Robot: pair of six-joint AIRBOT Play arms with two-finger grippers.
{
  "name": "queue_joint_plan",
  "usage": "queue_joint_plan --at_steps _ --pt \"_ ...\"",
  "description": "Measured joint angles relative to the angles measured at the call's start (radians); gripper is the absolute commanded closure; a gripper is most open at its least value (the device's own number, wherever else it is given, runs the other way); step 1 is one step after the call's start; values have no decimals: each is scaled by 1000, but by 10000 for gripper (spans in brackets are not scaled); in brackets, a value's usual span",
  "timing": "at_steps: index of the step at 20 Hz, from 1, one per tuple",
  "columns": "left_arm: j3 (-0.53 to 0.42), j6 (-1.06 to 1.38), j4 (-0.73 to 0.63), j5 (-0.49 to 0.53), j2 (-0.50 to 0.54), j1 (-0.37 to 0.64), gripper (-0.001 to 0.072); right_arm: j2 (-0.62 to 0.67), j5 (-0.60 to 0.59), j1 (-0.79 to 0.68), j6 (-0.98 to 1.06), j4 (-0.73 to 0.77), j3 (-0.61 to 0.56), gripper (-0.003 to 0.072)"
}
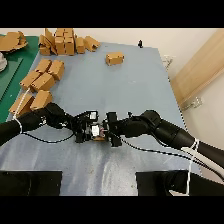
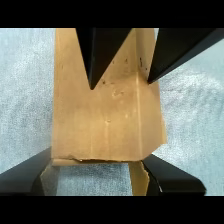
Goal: Fold the box.
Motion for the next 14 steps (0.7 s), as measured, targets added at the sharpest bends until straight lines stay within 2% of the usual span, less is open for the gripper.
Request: queue_joint_plan --at_steps 2,4,5,6,8,9,14 --pt "0 0 0 0 0 0 309 0 10 0 4 -9 0 345" --pt "0 -2 0 0 0 0 309 0 15 0 19 -27 0 354" --pt "0 -2 0 0 0 0 309 0 18 1 27 -35 0 414" --pt "0 -3 -1 1 0 0 308 0 18 2 37 -49 0 426" --pt "0 -3 -2 4 0 0 308 0 21 1 48 -66 0 507" --pt "0 -2 -1 4 0 0 308 0 28 1 51 -75 0 525" --pt "0 -1 -1 3 0 0 308 0 32 1 63 -89 0 525"
